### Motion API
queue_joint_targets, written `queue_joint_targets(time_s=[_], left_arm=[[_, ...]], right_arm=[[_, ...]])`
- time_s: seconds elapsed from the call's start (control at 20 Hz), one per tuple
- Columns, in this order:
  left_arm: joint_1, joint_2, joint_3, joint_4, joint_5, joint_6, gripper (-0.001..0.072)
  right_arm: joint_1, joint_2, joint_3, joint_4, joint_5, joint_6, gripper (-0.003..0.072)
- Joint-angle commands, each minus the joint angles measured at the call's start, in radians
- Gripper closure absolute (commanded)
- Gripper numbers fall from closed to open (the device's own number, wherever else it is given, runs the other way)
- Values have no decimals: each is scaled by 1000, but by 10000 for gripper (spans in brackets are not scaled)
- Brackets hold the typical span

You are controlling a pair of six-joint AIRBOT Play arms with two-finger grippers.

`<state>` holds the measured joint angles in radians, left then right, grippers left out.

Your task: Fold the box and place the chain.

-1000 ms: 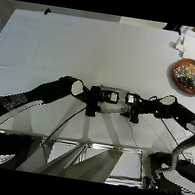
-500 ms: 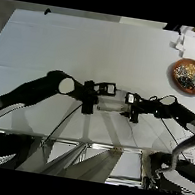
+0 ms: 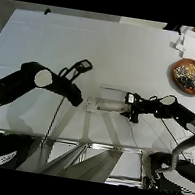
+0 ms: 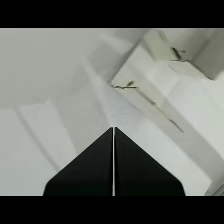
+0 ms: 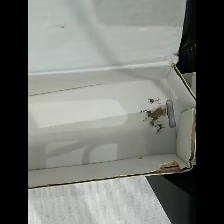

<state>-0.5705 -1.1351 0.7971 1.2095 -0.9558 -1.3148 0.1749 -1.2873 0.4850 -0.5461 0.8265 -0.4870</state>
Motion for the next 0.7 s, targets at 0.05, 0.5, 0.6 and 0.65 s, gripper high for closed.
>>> queue_joint_targets(time_s=[0.05,0.5,0.6,0.65], left_arm=[[74,-52,-131,-135,156,-154,704],[39,-209,-131,-360,180,-111,704],[26,-209,-131,-402,182,-71,703],[18,-208,-130,-425,181,-52,703]], right_arm=[[0,0,1,0,0,0,298],[0,0,1,0,0,0,298],[0,0,1,0,0,0,298],[0,0,1,0,0,0,298]])
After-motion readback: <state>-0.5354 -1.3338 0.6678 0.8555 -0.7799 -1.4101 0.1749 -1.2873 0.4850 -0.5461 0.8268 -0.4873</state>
